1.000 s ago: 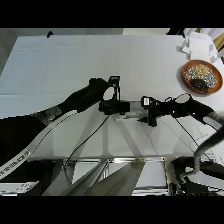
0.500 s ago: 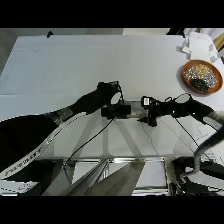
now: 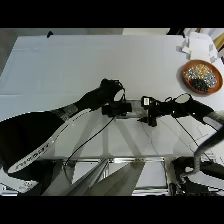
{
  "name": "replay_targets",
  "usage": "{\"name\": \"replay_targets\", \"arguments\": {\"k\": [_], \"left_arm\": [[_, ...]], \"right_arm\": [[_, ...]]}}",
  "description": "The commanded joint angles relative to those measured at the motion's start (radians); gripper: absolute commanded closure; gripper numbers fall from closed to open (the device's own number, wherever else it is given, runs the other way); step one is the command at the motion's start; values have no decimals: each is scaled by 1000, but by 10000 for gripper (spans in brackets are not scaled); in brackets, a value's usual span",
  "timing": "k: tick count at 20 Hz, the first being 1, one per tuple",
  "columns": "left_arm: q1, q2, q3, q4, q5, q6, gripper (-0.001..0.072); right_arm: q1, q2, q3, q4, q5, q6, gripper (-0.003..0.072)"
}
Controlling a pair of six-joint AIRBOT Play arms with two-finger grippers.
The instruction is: Fold the box and place the chain.
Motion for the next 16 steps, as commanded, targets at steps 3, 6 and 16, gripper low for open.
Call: {"name": "replay_targets", "arguments": {"k": [3,6,16], "left_arm": [[13,-25,34,-23,-95,43,401],[19,-25,45,-31,-89,43,519],[22,-31,61,-35,-77,40,692]], "right_arm": [[0,0,0,0,0,0,417],[0,0,0,0,0,0,417],[0,0,0,0,0,0,417]]}}
